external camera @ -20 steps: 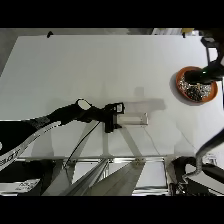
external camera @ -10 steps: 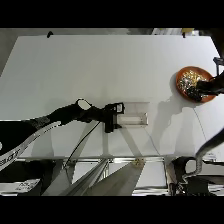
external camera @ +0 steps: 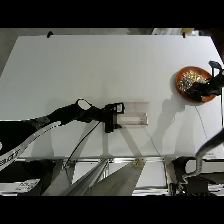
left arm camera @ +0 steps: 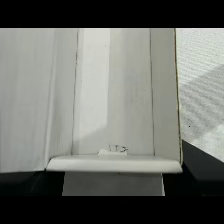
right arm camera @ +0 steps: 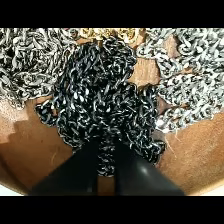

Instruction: Fold the box and place the chain.

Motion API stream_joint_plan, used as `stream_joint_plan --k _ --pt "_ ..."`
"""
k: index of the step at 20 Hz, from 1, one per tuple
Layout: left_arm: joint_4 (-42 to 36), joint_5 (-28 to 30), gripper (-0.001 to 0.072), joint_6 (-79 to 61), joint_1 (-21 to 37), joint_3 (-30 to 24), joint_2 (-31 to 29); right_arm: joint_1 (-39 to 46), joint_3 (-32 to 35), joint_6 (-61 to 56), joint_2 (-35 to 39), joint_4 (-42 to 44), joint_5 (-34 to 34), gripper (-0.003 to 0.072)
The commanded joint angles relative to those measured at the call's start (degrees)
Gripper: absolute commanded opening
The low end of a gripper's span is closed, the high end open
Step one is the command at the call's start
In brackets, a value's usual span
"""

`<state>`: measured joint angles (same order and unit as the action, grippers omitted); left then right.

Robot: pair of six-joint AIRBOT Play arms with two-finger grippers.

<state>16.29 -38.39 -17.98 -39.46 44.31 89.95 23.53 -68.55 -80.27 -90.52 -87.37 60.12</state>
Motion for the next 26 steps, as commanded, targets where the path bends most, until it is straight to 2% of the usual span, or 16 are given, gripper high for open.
stream_joint_plan --k 1,5,11,13,16,21,26 --pt "0.0 0.0 0.0277 0.0 0.0 0.0 0.0 0.0 0.0 0.8 -0.2 0.9 1.2 0.002" --pt "0.0 0.0 0.0277 0.0 0.0 0.0 0.0 0.0 0.0 0.8 2.0 0.9 2.3 0.0019" --pt "0.0 0.0 0.0277 0.0 0.0 0.0 0.0 0.0 0.0 0.9 13.1 1.3 3.5 0.0019" --pt "0.0 0.0 0.0277 0.0 0.0 0.0 0.0 0.0 0.0 1.3 17.3 3.9 5.6 0.0019" --pt "0.0 0.0 0.0277 0.0 0.0 0.0 0.0 -0.5 0.0 4.4 24.4 12.7 9.7 0.0019" --pt "0.0 0.0 0.0277 0.0 0.0 0.0 0.0 -7.8 0.0 4.4 37.3 14.4 15.6 0.0019" --pt "0.0 0.0 0.0277 0.0 0.0 0.0 0.0 -16.5 0.0 3.6 47.0 18.1 19.7 0.0019"
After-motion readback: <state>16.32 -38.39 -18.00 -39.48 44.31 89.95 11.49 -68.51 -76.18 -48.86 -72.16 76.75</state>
